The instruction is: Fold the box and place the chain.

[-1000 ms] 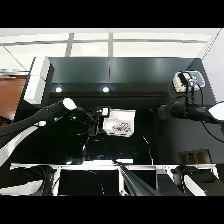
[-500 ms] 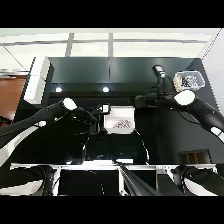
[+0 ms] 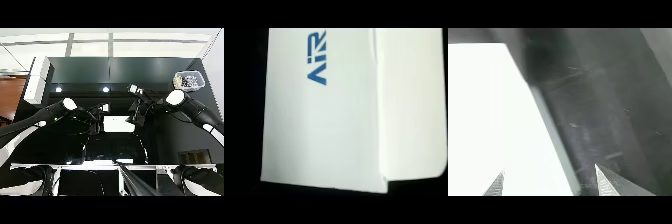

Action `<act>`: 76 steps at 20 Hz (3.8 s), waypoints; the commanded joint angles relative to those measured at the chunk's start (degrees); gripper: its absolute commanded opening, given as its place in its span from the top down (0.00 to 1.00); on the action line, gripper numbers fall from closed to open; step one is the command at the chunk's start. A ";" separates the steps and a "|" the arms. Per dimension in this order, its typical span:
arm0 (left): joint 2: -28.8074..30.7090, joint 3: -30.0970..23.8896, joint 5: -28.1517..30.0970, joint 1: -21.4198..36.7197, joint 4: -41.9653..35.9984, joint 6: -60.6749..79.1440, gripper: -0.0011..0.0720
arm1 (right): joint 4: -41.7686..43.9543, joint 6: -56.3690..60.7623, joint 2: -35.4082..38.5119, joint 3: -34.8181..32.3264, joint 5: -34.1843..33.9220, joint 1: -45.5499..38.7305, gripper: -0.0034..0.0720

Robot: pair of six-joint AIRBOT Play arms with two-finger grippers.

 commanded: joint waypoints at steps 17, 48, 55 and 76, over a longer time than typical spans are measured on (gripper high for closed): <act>0.00 0.00 0.00 -0.11 0.02 -0.04 0.50 | -3.34 -6.93 2.49 -1.70 -3.15 3.04 0.12; -0.04 0.00 0.07 -0.11 0.02 -0.02 0.50 | -3.32 1.38 2.34 -4.17 -0.33 3.15 0.54; -0.02 0.00 0.04 -0.11 0.02 -0.04 0.50 | -2.01 11.06 5.38 -1.20 1.33 2.56 0.54; -0.02 0.00 0.04 -0.11 0.00 -0.04 0.49 | 22.40 38.45 0.57 -15.47 -9.44 -1.20 0.93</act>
